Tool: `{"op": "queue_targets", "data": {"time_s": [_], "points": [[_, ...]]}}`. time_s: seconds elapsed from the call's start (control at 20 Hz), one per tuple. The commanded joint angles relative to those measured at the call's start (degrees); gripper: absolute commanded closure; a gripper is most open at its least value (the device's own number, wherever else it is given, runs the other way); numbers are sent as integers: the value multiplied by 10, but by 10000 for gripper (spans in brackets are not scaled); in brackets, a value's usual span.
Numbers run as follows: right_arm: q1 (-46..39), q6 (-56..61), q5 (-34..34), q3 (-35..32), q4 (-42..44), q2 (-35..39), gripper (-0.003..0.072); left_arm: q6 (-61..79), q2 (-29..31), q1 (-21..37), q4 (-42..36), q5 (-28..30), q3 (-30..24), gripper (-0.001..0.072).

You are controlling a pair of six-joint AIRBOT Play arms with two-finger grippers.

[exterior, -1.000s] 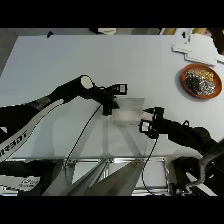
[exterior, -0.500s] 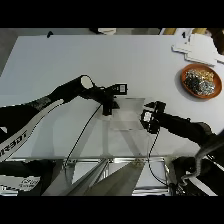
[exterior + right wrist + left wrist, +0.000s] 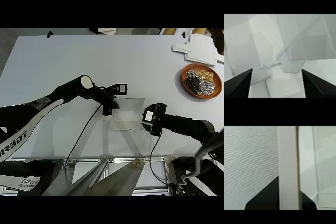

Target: Fold the box and place the chain.

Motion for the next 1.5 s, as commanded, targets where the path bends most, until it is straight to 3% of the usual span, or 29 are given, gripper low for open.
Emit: {"op": "queue_targets", "data": {"time_s": [0.0, 0.15, 0.3, 0.55, 0.65, 1.0, 1.45], "points": [[17, 56, -52, -14, -42, 35, 33, 0, 0, 0, 0, 0, 0, 700], [78, 55, -30, -46, -74, 46, -5, 0, 0, 0, 0, 0, 0, 700], [125, 55, 58, -63, -70, 37, -13, 0, 0, 0, 0, 0, 0, 700], [126, 37, 181, -64, -47, -31, -13, 0, 0, 0, 0, 0, 0, 700], [114, -10, 186, -54, -6, -33, -12, 0, 0, 0, 0, 0, 0, 700], [22, -10, 145, -12, 21, -55, -8, 0, 0, 0, 0, 0, 0, 700], [18, -10, 148, 11, 66, -96, -5, 0, 0, 0, 0, 0, 0, 700]]}}
